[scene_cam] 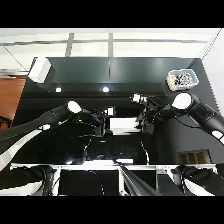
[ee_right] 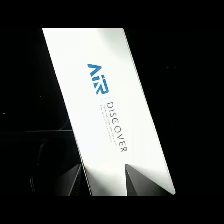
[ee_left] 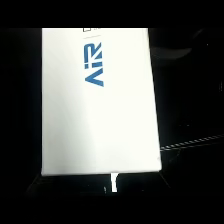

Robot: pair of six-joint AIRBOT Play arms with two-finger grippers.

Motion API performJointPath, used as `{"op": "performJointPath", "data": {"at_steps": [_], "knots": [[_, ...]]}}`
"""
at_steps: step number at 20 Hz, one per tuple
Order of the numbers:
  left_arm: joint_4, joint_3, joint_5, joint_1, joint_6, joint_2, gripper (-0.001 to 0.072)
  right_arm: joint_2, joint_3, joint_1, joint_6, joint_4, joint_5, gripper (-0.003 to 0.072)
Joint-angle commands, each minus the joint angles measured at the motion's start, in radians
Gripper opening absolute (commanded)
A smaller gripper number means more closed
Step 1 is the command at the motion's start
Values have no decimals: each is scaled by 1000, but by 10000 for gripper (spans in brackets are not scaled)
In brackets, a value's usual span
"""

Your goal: Fold the box and place the chain.

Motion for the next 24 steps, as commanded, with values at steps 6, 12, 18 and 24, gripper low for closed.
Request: {"op": "performJointPath", "data": {"at_steps": [6,12,18,24], "knots": [[0,0,0,0,0,-1,345,54,45,-113,417,14,192,16],[0,0,0,0,0,-1,344,45,-145,-200,433,536,167,17],[0,0,0,0,0,-1,345,-6,-225,-160,560,456,-104,17],[-1,0,0,0,0,-1,345,-30,-226,-114,611,344,-174,17]]}}
